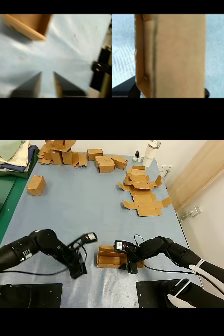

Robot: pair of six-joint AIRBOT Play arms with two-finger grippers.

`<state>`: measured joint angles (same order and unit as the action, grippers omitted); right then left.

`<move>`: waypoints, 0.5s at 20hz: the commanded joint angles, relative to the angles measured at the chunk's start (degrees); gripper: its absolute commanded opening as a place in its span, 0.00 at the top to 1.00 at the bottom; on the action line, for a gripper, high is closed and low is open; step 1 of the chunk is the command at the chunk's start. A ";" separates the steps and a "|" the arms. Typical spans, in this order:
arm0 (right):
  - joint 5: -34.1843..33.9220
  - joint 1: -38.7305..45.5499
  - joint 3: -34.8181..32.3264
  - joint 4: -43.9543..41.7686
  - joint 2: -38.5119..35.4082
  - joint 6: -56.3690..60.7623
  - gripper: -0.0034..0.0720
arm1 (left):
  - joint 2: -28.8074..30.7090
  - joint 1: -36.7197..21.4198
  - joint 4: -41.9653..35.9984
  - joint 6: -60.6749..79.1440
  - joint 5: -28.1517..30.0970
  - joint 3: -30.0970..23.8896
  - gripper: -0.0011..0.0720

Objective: Fold the box.

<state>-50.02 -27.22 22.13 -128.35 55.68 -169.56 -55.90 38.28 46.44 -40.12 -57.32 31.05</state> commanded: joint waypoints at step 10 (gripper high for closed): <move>0.02 -0.04 0.04 -0.02 -0.02 0.00 0.30 | -10.27 -2.91 -17.35 56.54 16.55 -1.95 0.02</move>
<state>-50.02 -27.22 22.13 -128.35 55.68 -169.56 -62.98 34.41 35.59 4.62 -43.13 29.15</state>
